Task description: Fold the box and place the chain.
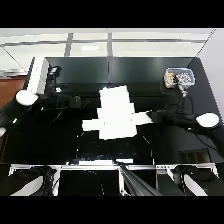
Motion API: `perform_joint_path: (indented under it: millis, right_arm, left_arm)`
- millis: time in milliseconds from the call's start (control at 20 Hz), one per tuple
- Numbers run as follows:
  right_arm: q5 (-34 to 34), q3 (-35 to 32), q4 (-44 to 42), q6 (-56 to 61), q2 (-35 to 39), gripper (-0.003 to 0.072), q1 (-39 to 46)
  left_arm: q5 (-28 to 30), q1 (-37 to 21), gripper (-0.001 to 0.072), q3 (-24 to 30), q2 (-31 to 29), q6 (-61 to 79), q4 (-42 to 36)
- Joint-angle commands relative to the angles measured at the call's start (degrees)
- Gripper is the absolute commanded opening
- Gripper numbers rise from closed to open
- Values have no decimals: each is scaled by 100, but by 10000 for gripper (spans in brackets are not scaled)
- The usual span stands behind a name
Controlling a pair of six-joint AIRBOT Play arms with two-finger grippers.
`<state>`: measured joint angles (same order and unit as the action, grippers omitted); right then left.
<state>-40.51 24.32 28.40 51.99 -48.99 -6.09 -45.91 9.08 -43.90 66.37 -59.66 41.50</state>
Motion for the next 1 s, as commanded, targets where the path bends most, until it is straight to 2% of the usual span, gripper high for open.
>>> perform_joint_path:
  millis: [0,100,300,450,600,800,850,900,950]
  right_arm:
    - [992,-262,-201,125,79,13,-1128]
    - [1025,-262,-203,188,79,13,-1333]
    - [1036,-262,-203,223,79,13,-1403]
    - [1086,-262,-205,229,79,13,-1403]
    - [1091,-262,-205,262,79,13,-1403]
    - [1097,-262,-199,267,79,13,-1403]
    - [1099,-262,-197,267,79,13,-1403]
    - [1099,-262,-197,267,79,14,-1403]
    - [1097,-262,-199,267,79,13,-1403]
  left_arm:
    - [-2017,-378,702,-909,1672,697,-1602]
    - [-2638,-470,700,-1200,2299,804,-1862]
    - [-2894,-264,701,-1427,2905,807,-1606]
    - [-3012,-195,701,-1432,2970,1104,-1519]
    - [-3869,-131,700,-1432,2977,2055,-1478]
    - [-4105,177,688,-1508,3014,2402,-684]
    - [-4140,214,651,-1521,3051,2487,-597]
    - [-4148,212,548,-1541,3104,2549,-566]
    - [-4138,210,401,-1572,3176,2551,-573]
